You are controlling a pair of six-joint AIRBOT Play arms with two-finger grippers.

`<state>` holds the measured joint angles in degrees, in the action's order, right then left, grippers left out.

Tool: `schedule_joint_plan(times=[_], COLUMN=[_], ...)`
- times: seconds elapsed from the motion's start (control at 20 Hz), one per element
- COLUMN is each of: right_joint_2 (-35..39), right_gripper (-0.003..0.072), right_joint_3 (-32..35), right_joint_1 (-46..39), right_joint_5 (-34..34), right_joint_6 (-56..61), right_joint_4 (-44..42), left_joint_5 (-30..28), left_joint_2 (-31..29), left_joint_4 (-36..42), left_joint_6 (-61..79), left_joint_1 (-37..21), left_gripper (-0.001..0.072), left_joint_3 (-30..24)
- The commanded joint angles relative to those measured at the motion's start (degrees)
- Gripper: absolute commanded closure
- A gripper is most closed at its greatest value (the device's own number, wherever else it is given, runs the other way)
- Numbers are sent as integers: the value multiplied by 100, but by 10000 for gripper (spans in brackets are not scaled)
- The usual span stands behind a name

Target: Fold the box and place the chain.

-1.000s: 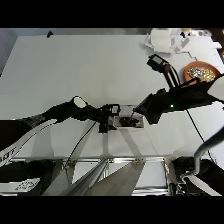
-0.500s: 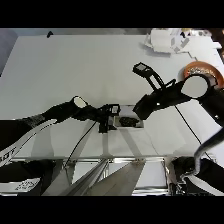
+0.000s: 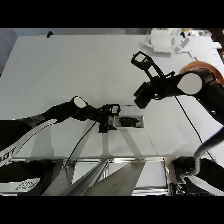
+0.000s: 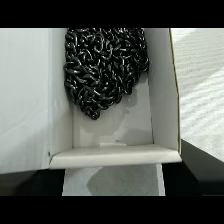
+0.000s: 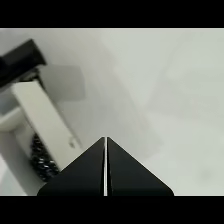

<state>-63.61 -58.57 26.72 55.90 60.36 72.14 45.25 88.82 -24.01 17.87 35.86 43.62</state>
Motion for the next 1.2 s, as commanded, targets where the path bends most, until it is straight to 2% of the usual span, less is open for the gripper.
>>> schedule_joint_plan(times=[0.0,0.2,0.4,0.55,0.65,0.7,0.85,1.0,1.15], right_joint_2=[-444,-662,-662,-662,-662,-662,-603,-310,-127], right_gripper=[672,672,671,669,669,656,491,488,486], right_joint_3=[-4,221,407,575,688,719,726,802,1012], right_joint_1=[7,4,4,7,7,7,7,7,7], right_joint_5=[-90,221,610,946,964,1010,1399,1384,1318], right_joint_6=[-90,-1266,-1744,-2605,-2769,-2769,-2887,-3270,-3591], right_joint_4=[433,98,-42,-857,-1095,-1095,-1119,-1434,-1379], left_joint_5=[-2,-2,-2,-2,0,-2,-2,-2,-2], left_joint_2=[-2,-2,-2,-2,-2,-2,-2,-2,-2], left_joint_4=[0,-2,0,0,-2,0,-2,-2,0], left_joint_6=[2,0,2,2,2,2,2,2,2], left_joint_1=[-4,-4,-4,-4,-4,-4,-4,-4,-4], left_gripper=[565,565,565,565,565,565,565,565,565], left_joint_3=[-2,-2,-2,-2,-2,-2,-2,-2,-2])
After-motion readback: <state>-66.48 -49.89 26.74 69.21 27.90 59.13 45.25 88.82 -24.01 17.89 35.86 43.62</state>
